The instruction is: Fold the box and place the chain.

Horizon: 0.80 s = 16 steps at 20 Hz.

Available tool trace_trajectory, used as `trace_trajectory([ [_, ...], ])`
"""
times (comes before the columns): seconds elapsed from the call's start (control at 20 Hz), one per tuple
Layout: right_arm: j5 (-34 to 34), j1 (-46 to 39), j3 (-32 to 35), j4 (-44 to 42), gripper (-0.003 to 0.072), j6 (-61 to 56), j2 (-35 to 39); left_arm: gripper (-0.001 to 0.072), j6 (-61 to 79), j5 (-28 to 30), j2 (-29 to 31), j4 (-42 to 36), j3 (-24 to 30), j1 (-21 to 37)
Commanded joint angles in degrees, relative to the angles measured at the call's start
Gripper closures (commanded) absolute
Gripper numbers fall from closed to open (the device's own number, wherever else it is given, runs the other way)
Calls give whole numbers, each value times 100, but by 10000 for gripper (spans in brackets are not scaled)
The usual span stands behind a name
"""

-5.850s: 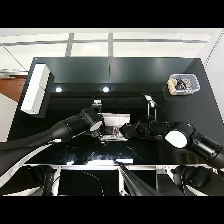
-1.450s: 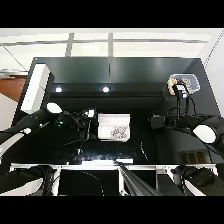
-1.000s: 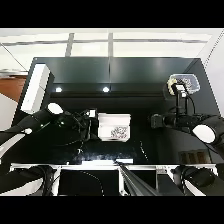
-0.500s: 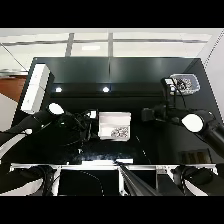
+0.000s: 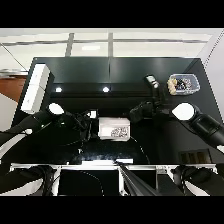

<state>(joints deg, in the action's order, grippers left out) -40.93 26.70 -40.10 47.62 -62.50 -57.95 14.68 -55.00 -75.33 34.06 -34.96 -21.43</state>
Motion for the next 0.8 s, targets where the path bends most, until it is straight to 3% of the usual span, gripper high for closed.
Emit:
trace_trajectory([
  [0.0, -815, 81, -72, -297, -24, 1438, -42, 243, 2, 0, -4, -4, 4, -2],
  [0.3, -1270, 133, -72, -4, -23, 2413, -42, 243, 2, 2, -4, -4, 4, -2],
  [0.75, -1154, 498, -42, 234, -18, 3654, -223, 243, 2, 0, -4, -4, 4, -2],
])
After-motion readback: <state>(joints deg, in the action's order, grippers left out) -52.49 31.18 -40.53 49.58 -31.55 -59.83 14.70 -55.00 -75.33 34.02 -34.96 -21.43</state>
